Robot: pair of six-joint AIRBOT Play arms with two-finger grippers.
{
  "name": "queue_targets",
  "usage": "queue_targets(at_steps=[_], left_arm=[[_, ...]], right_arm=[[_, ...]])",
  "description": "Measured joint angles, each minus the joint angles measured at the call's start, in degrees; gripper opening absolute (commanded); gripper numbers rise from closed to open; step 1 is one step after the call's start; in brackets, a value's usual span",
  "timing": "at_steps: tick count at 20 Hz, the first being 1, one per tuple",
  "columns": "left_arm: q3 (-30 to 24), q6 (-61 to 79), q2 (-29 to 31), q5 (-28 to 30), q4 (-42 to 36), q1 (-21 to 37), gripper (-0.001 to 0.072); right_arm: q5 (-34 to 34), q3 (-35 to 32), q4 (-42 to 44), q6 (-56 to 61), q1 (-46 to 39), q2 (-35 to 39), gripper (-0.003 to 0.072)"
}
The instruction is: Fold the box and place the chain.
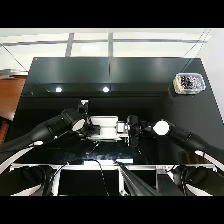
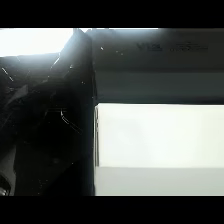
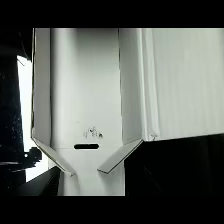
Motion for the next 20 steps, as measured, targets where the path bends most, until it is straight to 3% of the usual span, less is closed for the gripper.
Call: queue_targets(at_steps=[3, 13, 14, 15, 20], left_arm=[[0.0, 0.07, -0.02, -0.2, -0.04, 0.0, 0.0033], [0.0, 0.09, -0.02, -0.28, -0.68, 0.0, 0.0033], [0.0, 0.09, -0.02, -0.28, -0.72, 0.0, 0.0033], [-0.04, 0.09, -0.02, -0.28, -0.79, 0.0, 0.0033], [-0.04, 0.09, -0.02, -0.26, -1.09, 0.0, 0.0033]], right_arm=[[0.76, 0.28, 1.38, -1.7, 0.0, -1.01, 0.0295], [1.92, 0.39, 6.62, -3.08, 0.24, -1.66, 0.0291], [1.66, 0.39, 7.19, -3.08, 0.44, -1.73, 0.0263], [1.42, 0.39, 7.63, -3.1, 0.74, -1.81, 0.0085], [-0.17, 0.39, 9.11, -3.1, 3.04, -2.69, 0.0065]])
